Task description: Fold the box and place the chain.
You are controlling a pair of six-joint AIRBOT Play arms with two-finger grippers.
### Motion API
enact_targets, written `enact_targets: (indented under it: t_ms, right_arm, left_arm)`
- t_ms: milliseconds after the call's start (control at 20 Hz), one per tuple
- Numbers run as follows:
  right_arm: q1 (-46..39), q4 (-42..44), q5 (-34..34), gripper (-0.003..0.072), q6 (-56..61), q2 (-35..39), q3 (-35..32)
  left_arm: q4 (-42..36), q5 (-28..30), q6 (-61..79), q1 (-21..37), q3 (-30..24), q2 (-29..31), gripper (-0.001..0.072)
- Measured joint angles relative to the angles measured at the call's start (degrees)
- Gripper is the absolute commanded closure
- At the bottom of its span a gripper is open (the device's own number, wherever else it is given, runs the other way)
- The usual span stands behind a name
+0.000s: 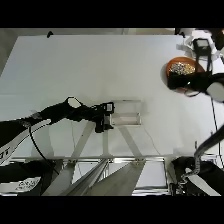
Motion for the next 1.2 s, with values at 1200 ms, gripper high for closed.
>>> enact_targets:
  t_ms: [1200]
  right_arm:
    - [-18.6,12.4,-12.5,0.0421,-17.6,-36.9,13.0]
  left_arm:
    - [0.0,0.0,0.0,0.0,0.0,0.0,0.0389]
